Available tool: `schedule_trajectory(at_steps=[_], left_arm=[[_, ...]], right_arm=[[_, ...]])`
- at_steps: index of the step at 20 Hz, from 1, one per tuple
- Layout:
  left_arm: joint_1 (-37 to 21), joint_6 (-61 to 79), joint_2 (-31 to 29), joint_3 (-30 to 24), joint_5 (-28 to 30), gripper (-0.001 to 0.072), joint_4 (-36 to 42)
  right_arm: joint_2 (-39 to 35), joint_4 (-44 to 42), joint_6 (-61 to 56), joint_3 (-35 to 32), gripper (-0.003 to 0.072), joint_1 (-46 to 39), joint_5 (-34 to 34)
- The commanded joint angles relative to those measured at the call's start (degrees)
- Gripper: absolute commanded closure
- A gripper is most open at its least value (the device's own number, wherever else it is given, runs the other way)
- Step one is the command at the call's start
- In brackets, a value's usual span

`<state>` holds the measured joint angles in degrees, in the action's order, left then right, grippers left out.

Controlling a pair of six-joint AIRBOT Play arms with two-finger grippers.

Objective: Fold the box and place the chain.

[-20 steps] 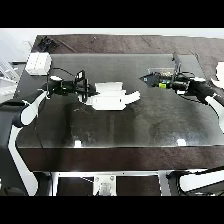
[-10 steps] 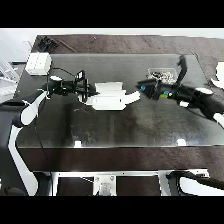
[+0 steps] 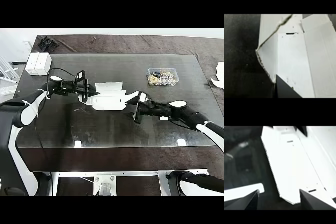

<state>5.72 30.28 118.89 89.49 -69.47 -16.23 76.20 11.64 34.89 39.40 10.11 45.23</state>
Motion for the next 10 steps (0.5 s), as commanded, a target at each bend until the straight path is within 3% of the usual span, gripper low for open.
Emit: schedule_trajectory(at_steps=[1, 10], left_arm=[[0.0, 0.0, 0.0, 0.0, 0.0, 0.0690, 0.2], [0.0, 0.0, 0.0, 0.0, 0.0, 0.0690, 0.2]], right_arm=[[2.0, 1.5, 6.4, 0.1, 0.0104, 2.7, -7.0], [4.1, 0.6, 6.7, 3.2, 0.0110, 2.9, -7.4]])
